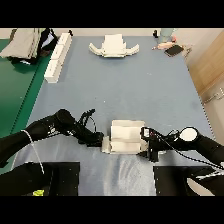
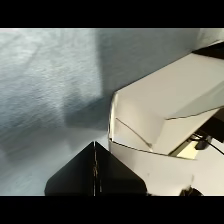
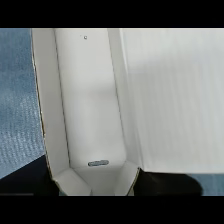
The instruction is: Fold the box.
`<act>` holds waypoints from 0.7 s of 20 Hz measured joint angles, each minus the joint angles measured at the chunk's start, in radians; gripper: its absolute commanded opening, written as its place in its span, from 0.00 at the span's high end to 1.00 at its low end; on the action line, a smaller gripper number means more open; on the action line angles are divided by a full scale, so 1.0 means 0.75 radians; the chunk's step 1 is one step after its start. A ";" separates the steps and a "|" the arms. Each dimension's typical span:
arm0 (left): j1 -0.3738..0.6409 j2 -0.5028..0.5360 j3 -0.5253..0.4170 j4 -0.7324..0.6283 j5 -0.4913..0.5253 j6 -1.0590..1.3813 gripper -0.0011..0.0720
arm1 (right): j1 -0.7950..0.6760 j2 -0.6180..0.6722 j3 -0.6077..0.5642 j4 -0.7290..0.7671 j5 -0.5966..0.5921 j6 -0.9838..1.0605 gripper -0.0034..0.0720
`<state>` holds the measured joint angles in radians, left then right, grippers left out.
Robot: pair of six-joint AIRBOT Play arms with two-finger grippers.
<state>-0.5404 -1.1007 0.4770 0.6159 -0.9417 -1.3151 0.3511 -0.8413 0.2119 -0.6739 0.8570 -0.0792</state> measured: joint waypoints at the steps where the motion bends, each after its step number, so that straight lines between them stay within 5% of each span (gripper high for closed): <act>1: -0.004 0.002 0.011 -0.006 -0.017 0.006 0.96 | 0.000 0.000 0.000 0.000 0.001 0.000 0.28; 5: -0.004 0.031 0.055 0.002 -0.056 0.008 0.96 | 0.000 0.000 0.000 0.001 0.001 0.000 0.28; 6: 0.004 0.042 0.063 0.012 -0.071 -0.006 0.80 | 0.000 0.000 0.000 0.001 0.001 -0.001 0.28; 7: 0.012 0.052 0.068 0.027 -0.084 -0.016 0.47 | 0.000 0.000 0.000 0.000 0.001 0.000 0.28; 14: 0.039 0.091 0.081 0.061 -0.134 -0.081 0.46 | 0.000 0.000 0.000 0.000 0.001 0.000 0.28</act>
<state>-0.5110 -1.0325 0.5377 0.6613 -1.0424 -1.3758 0.3511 -0.8413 0.2119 -0.6739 0.8574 -0.0792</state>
